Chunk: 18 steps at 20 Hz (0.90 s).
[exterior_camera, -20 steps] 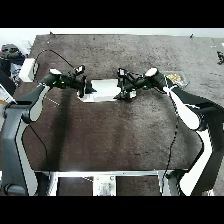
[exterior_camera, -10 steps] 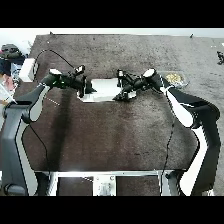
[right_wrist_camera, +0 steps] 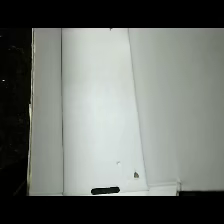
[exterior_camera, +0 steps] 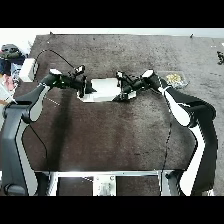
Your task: Fold the box and place the chain.
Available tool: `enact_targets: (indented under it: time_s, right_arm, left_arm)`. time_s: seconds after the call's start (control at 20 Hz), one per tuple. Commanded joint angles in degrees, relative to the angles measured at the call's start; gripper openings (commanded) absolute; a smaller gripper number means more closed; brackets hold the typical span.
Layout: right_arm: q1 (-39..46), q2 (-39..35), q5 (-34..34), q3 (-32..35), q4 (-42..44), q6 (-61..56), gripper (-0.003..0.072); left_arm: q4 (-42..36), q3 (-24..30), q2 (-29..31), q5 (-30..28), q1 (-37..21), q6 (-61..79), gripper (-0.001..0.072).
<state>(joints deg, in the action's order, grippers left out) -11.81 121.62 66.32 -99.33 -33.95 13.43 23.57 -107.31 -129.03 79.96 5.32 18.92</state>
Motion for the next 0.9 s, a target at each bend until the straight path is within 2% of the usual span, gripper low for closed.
enact_targets:
  time_s: [0.0,0.05,0.2,0.25,0.85]
  right_arm:
    - [0.00,0.55,0.85,-0.59,0.15,-0.17,0.0699]
    - [0.00,0.55,0.94,-0.59,0.15,-0.15,0.0648]
    - [0.11,0.55,0.96,-0.59,-0.13,-0.15,0.0647]
    - [0.17,0.55,0.94,-0.59,-0.48,-0.15,0.0589]
    - [0.46,0.55,-0.76,-0.59,-1.81,-0.15,0.0579]
  left_arm:
    - [0.00,0.00,-0.02,-0.02,0.00,0.00,0.0013]
    - [0.00,0.00,-0.02,-0.02,0.00,0.00,0.0014]
    - [0.00,0.00,-0.02,-0.02,0.00,0.00,0.0013]
    - [0.00,0.00,-0.02,-0.02,0.00,0.00,0.0014]
    - [0.00,0.00,-0.02,-0.04,0.00,0.00,0.0014]
